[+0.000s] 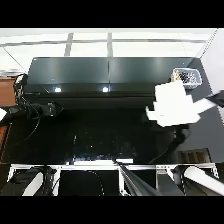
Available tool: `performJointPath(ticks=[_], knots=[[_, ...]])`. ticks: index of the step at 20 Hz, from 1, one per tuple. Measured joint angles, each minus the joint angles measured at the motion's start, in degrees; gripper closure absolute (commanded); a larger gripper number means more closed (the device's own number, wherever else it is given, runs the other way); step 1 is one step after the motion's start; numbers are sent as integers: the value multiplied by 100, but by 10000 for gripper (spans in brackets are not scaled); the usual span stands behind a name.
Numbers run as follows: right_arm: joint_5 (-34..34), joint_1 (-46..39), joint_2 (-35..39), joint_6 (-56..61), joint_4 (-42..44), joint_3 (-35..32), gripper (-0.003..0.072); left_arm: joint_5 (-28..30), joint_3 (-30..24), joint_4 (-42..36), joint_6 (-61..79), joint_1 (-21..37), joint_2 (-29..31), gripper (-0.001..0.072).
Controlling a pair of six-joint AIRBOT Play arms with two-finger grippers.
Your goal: Fold the box and place the chain.
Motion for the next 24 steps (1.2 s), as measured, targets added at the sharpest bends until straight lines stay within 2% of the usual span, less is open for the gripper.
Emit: performJointPath(ticks=[3,5,9,11,14,20,24], knots=[[-905,1296,1021,-72,822,-1296,670,-101,0,-168,4,-210,-92,-1],[-1827,2361,1574,46,1447,-2208,669,-52,0,-448,140,-446,-258,-1],[-3388,4363,2020,319,2417,-3346,669,103,2,-1602,782,-914,-769,0],[-3919,5082,2098,372,2634,-3591,669,236,42,-2186,990,-1054,-1154,1],[-4367,5696,2151,413,2789,-3755,669,229,291,-2695,1134,-1141,-1991,1],[-4616,6035,2179,437,2885,-3845,668,-669,999,-3042,1097,-1198,-3552,2],[-4649,6076,2179,444,2889,-3856,668,-914,1316,-3126,883,-1394,-4277,5]])
